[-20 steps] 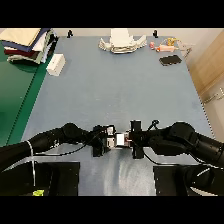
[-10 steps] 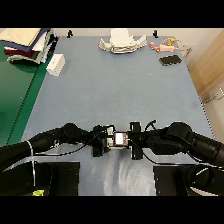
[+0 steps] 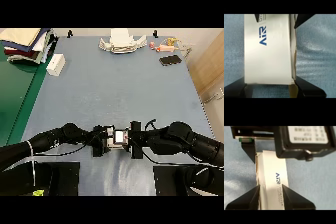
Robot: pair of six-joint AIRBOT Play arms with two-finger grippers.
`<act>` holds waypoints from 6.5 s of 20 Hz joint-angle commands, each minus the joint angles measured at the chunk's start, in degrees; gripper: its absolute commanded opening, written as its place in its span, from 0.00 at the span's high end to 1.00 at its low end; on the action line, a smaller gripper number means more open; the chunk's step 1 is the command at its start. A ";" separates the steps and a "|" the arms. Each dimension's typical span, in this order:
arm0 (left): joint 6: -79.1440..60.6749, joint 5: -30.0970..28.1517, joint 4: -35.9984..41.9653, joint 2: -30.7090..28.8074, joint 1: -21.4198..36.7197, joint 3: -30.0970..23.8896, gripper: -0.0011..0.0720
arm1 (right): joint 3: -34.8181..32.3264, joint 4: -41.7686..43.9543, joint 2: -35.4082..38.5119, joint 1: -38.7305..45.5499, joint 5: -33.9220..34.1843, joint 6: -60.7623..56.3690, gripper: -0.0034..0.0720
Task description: Fold the box.
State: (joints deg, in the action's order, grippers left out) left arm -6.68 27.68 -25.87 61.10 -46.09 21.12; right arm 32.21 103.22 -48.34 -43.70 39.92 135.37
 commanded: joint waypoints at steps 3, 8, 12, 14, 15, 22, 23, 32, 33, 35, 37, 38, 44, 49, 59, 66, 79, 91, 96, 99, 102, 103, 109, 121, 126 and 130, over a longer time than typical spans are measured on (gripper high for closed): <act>0.02 -0.11 0.02 -0.04 0.00 0.00 0.38 | 0.11 0.11 2.23 0.00 0.46 -5.46 0.41; 0.02 -0.11 0.02 -0.04 0.00 0.00 0.38 | -0.83 0.11 8.48 0.17 -0.81 -24.72 0.95; 0.02 -0.11 0.02 -0.04 0.00 0.00 0.38 | -12.15 9.97 13.57 0.09 -20.46 -38.53 0.95; 0.02 -0.11 0.02 -0.04 0.00 0.00 0.38 | -19.71 18.84 16.20 -1.36 -32.44 -38.64 0.95; 0.02 -0.11 0.02 -0.04 0.00 0.00 0.38 | -22.43 18.95 17.09 -2.38 -35.50 -40.00 0.95; 0.02 -0.11 0.02 -0.04 0.00 0.00 0.38 | -26.23 18.51 16.15 -4.31 -37.92 -40.92 0.95; 0.02 -0.11 0.00 -0.04 0.00 0.00 0.38 | -26.49 18.51 15.45 -4.55 -37.97 -40.92 0.95; 0.02 -0.11 0.02 -0.04 0.00 0.00 0.38 | -27.17 18.56 9.66 -8.55 -38.21 -41.51 0.95; 0.02 -0.11 0.02 -0.04 0.00 0.00 0.38 | -27.17 18.56 9.35 -8.55 -38.21 -41.51 0.95; 0.02 -0.11 0.02 -0.04 0.00 0.00 0.38 | -27.17 18.53 9.38 -8.55 -38.12 -41.51 0.95; 0.02 -0.11 0.02 -0.04 0.00 0.00 0.38 | -27.17 18.53 9.38 -8.55 -37.94 -41.51 0.95; 0.02 -0.11 0.02 -0.04 0.00 0.00 0.38 | -27.17 18.51 9.35 -8.55 -37.94 -41.51 0.95; 0.02 -0.11 0.02 -0.04 0.00 0.00 0.38 | -27.17 18.27 9.35 -8.55 -37.24 -41.48 0.95; 0.02 -0.11 0.00 -0.04 0.00 0.00 0.38 | -27.17 18.03 9.38 -8.55 -37.13 -41.46 0.95; 0.02 -0.11 0.02 -0.04 0.00 0.00 0.38 | -25.59 15.47 14.58 -7.98 -37.70 -41.44 0.95; 0.02 -0.11 0.02 -0.04 0.00 0.00 0.38 | -23.65 11.17 16.61 -5.38 -36.92 -41.29 0.95; 17.64 -0.55 -4.37 -8.61 10.86 0.92 0.38 | -6.19 -10.95 11.87 23.78 -9.01 -62.73 0.95; 43.10 8.24 -34.99 1.73 69.37 20.81 0.38 | -5.01 -10.32 2.16 25.14 -9.46 -63.01 0.95; 42.95 8.04 -30.77 20.63 69.24 39.34 0.38 | -5.01 -9.73 -0.76 25.11 -12.28 -65.11 0.95; 43.78 7.96 -30.05 31.19 67.08 50.69 0.38 | -4.90 -9.75 -0.76 25.11 -14.03 -65.42 0.95; 46.62 6.01 -30.10 39.67 64.89 59.78 0.38 | -4.90 -9.79 -0.76 25.11 -15.32 -67.87 0.95; 47.34 6.12 -30.08 42.07 64.46 62.49 0.38 | -4.87 -9.79 -0.76 25.11 -15.61 -67.87 0.95; 48.72 10.23 -29.90 51.43 63.06 73.59 0.38 | -4.07 -9.97 -1.40 25.14 -15.47 -67.89 0.95; 48.54 8.50 -29.44 51.71 62.86 73.59 0.03 | -3.13 -9.75 -4.11 25.09 -15.21 -67.89 0.95; 48.78 14.60 -30.77 49.57 64.11 73.72 0.03 | -3.10 -9.75 -4.11 25.11 -13.35 -67.89 0.95; 55.06 25.88 -40.37 42.91 66.90 74.42 0.03 | 0.85 -10.25 -4.57 25.11 -7.39 -67.82 0.95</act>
State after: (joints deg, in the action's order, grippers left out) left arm 44.73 45.60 -60.38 107.74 19.22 95.11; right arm 30.70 93.38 -52.60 -18.59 28.51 67.51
